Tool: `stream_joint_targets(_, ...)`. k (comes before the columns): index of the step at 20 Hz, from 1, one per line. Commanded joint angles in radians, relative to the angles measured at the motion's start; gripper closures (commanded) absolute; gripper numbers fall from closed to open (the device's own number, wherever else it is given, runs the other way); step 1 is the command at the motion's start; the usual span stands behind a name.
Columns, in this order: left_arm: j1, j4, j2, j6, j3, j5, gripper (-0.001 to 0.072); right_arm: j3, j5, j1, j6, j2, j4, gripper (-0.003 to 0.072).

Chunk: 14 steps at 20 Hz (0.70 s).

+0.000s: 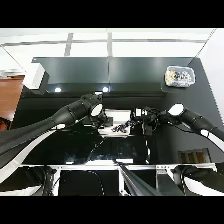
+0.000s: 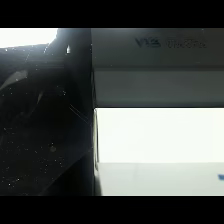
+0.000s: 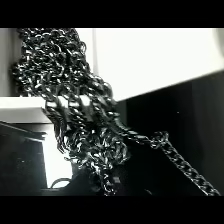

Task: Fold the box and place the chain.

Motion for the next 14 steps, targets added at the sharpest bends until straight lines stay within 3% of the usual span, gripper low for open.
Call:
stream_joint_targets(1, 0.0, 0.0, -0.001, 0.0, 0.0, -0.003, 0.0682, -0.001, 0.027, 0.001, 0.044, 0.006, -0.051, 0.0668)
stream_joint_targets(4, 0.0, 0.0, -0.001, 0.0, 0.0, -0.003, 0.0683, -0.001, 0.023, -0.008, 0.21, 0.071, -0.068, 0.0669)
stream_joint_targets(7, 0.0, 0.0, -0.001, 0.0, 0.0, -0.003, 0.0682, 0.013, 0.034, -0.029, 0.523, 0.211, -0.104, 0.0669)
stream_joint_targets(14, 0.0, 0.0, -0.001, 0.0, 0.0, -0.003, 0.0682, 0.205, 0.313, -0.028, 1.015, 0.517, -0.097, 0.0669)
